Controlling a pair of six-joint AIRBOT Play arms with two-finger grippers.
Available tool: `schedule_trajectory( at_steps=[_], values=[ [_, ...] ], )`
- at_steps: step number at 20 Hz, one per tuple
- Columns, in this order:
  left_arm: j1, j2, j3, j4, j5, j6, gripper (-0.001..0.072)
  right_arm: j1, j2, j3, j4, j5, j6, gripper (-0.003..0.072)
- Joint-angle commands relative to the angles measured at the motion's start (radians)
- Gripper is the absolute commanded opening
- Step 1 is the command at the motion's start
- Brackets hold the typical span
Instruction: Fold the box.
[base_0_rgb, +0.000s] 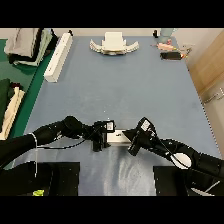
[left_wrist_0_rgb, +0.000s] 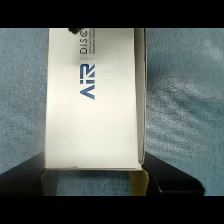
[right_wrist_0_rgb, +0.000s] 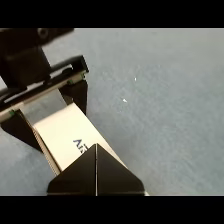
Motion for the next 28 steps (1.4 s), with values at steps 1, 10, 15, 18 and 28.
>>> schedule_trajectory(
  at_steps=[1,10,15,18,28],
  values=[
    [0.001,0.000,0.000,0.000,0.000,0.000,0.0408,-0.001,0.005,0.027,-0.003,-0.020,0.000,0.0005],
    [0.001,0.000,0.000,0.000,0.000,0.000,0.0408,0.019,-0.038,0.028,-0.002,0.027,0.000,0.0005],
    [0.001,0.000,0.000,0.000,0.000,0.000,0.0408,0.058,-0.140,0.028,-0.002,0.035,0.000,0.0005],
    [0.001,0.000,0.000,0.000,0.000,0.000,0.0408,0.058,-0.179,0.027,-0.002,0.058,0.000,0.0005],
    [0.001,0.000,0.000,0.000,0.000,0.000,0.0408,0.058,-0.167,0.017,0.024,0.087,0.001,0.0005]
  ],
)
